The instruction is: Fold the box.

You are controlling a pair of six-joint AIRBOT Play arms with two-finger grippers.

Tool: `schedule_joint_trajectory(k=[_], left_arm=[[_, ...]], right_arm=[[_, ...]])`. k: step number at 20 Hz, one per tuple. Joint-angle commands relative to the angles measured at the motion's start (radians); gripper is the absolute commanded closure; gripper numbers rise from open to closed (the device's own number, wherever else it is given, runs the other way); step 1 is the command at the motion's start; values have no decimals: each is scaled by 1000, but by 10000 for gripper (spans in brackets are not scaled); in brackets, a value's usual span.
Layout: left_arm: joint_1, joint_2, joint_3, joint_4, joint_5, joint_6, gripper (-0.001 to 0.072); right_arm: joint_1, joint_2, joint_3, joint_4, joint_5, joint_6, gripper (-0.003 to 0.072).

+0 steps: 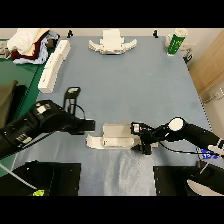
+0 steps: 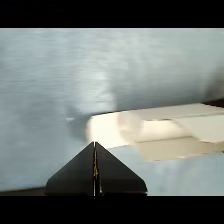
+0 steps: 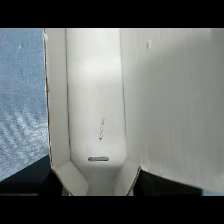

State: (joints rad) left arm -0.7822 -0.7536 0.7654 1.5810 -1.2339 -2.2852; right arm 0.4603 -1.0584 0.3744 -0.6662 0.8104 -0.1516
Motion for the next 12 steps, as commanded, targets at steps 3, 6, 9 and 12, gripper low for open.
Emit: schedule_joint_trajectory(k=[3, 6, 9, 12], left_arm=[[257, 119, -56, 2, -198, 74, 696], [391, 114, -198, -274, -23, 249, 696], [401, 85, -351, -465, 168, 346, 696], [377, 22, -429, -628, 304, 475, 696]], right_arm=[[0, 0, 0, 0, 0, 0, 231], [0, 0, 0, 0, 0, 0, 231], [0, 0, 0, 0, 0, 0, 231], [0, 0, 0, 1, 0, 0, 231]])
